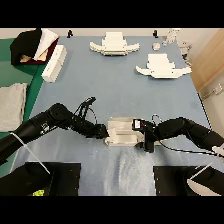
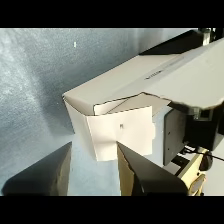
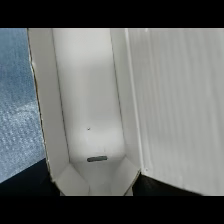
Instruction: Fold the box.
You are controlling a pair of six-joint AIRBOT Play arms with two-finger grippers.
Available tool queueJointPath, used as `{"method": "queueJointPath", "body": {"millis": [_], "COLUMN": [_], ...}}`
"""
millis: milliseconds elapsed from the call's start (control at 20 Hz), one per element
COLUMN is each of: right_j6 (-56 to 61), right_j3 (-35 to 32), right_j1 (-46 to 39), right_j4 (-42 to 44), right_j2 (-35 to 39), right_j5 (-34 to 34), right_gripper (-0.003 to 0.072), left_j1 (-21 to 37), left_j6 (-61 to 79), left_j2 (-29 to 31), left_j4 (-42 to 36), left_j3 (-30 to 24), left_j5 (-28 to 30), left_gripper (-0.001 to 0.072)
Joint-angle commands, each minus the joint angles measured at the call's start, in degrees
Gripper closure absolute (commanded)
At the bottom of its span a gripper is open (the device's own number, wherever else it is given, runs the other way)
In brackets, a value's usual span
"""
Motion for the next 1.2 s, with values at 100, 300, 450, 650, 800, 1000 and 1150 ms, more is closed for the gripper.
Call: {"method": "queueJointPath", "body": {"millis": [100, 300, 450, 650, 800, 1000, 1150], "right_j6": [0.0, 0.0, 0.0, 0.0, 0.02, 0.0, 0.0], "right_j3": [0.07, 0.07, 0.07, 0.07, 0.07, 0.07, 0.07], "right_j1": [0.0, 0.0, 0.0, 0.0, 0.0, 0.0, 0.0], "right_j4": [0.04, 0.02, 0.02, 0.02, 0.02, 0.02, 0.02], "right_j2": [0.04, 0.04, 0.04, 0.04, 0.04, 0.04, 0.04], "right_j5": [0.02, 0.02, 0.02, 0.02, 0.02, 0.02, 0.02], "right_gripper": [0.0177, 0.0177, 0.0177, 0.0177, 0.0177, 0.0177, 0.0177], "left_j1": [-10.38, -19.87, -24.68, -28.41, -29.16, -29.16, -29.55], "left_j6": [-23.93, -45.86, -58.51, -67.78, -69.77, -70.82, -70.82], "left_j2": [-0.07, -2.78, -6.93, -13.4, -17.49, -22.25, -24.76], "left_j4": [14.97, 29.05, 38.42, 45.9, 46.47, 48.04, 48.0], "left_j3": [3.52, 7.43, 11.5, 18.95, 23.39, 27.45, 28.52], "left_j5": [6.75, 8.26, 2.69, -5.86, -10.95, -13.9, -13.9], "left_gripper": [0.031, 0.031, 0.031, 0.031, 0.031, 0.0311, 0.0311]}}
